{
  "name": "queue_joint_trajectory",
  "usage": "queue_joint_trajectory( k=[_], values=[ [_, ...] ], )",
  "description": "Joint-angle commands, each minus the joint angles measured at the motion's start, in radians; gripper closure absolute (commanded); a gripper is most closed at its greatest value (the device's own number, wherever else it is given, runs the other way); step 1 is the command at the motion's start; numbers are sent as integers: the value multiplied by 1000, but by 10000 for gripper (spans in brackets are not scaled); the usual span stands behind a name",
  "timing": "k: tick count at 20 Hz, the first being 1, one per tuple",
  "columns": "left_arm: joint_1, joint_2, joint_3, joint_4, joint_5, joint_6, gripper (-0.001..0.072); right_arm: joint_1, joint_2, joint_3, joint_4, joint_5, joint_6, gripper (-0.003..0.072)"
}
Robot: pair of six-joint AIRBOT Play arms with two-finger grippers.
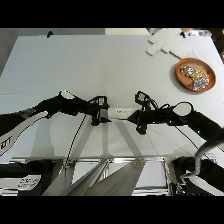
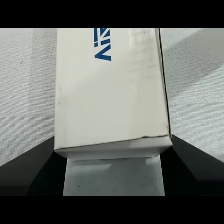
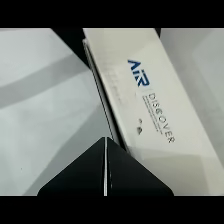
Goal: Fold the box and place the chain.
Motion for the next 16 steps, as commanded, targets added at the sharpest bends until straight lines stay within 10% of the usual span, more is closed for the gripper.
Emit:
queue_joint_trajectory(
  k=[1, 7, 16],
  values=[
    [0, 0, 0, 0, 0, 0, 641, -2, -2, -12, -54, -8, 16, 670],
    [0, 0, 0, 0, 0, 0, 641, -2, 86, -7, 270, 117, -227, 672],
    [0, 0, 0, 0, 0, 0, 641, -2, -61, -7, 277, -66, -285, 675]
  ],
)
